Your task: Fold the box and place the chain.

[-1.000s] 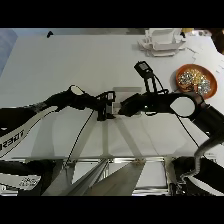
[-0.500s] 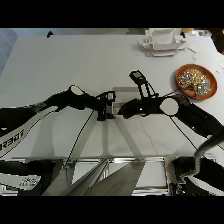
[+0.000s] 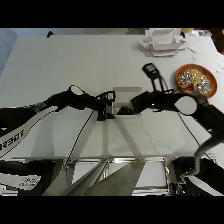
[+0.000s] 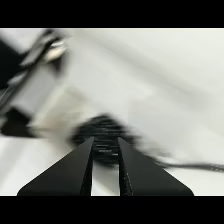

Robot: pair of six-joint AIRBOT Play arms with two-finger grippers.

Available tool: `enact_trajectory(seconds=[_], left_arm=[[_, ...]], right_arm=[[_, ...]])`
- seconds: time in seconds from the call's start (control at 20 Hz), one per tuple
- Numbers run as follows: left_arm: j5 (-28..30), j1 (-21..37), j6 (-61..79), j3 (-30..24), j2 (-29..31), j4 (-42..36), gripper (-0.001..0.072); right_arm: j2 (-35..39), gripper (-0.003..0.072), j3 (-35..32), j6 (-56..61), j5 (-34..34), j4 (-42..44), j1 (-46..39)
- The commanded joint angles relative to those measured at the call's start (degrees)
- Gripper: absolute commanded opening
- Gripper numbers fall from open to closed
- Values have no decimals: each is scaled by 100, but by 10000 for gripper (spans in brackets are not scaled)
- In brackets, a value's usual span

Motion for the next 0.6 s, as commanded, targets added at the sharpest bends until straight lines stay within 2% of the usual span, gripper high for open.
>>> enact_trajectory(seconds=[0.0, 0.05, 0.1, 0.15, 0.2, 0.4, 0.55], left_arm=[[2, 4, 2, -2, 4, 0, 13], [2, 2, 2, -2, 4, 0, 13], [0, 2, 2, -2, 4, 0, 13], [0, 2, 2, -2, 4, 0, 13], [2, 2, 2, -2, 4, 0, 13], [2, 4, 2, -2, 4, 0, 13], [2, 2, 2, -2, 4, 0, 13]], right_arm=[[269, 161, 2, 356, 205, -632, -1071], [208, 178, 0, 544, 203, -807, -1410], [116, 254, 0, 680, 208, -951, -1679], [-22, 364, 0, 852, 229, -1128, -1930], [-186, 417, 0, 981, 247, -1268, -2105], [-1027, 405, 0, 1172, 157, -1484, -2317], [-1447, 348, 0, 1248, -46, -1519, -2317]])
